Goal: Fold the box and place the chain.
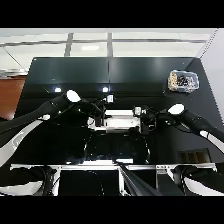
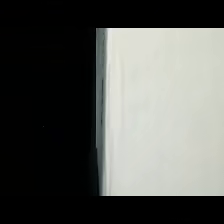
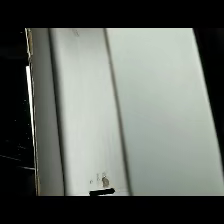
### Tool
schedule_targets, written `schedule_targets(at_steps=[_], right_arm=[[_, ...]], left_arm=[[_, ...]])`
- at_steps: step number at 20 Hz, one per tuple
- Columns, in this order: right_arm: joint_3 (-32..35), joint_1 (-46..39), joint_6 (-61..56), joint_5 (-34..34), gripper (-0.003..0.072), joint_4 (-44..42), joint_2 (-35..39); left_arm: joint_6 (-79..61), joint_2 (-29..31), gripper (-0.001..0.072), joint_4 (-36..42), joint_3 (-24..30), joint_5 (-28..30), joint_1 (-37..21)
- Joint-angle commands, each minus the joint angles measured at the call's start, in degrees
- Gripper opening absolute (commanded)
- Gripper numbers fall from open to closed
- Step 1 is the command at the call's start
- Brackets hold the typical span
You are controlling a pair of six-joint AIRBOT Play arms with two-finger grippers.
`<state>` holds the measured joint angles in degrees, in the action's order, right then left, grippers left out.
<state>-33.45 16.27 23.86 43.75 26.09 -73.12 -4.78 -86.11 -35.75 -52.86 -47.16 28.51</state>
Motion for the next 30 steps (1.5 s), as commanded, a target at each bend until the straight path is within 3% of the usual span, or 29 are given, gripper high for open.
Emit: schedule_targets(at_steps=[1, 6, 27, 29, 30], right_arm=[[-0.2, 1.0, 0.8, 0.5, 0.0680, 1.6, -1.4], [-1.8, 3.4, -8.0, -2.0, 0.0669, 9.8, -3.1], [-2.0, 0.5, -8.7, 0.2, 0.0669, 8.8, -3.1], [-2.0, 0.5, -8.7, 0.1, 0.0597, 8.8, -3.1], [-2.0, 0.5, -8.7, 0.2, 0.0597, 8.9, -3.1]], left_arm=[[0.1, 0.0, 0.0030, 0.0, 0.0, 0.2, 0.0], [0.1, 0.0, 0.0030, 0.0, 0.0, 0.2, 0.0], [0.3, 0.0, 0.0030, 0.2, 0.0, 0.2, 0.0], [0.3, 0.0, 0.0030, 0.2, 0.0, 0.2, 0.0], [0.2, 0.0, 0.0030, 0.2, 0.0, 0.2, 0.0]])
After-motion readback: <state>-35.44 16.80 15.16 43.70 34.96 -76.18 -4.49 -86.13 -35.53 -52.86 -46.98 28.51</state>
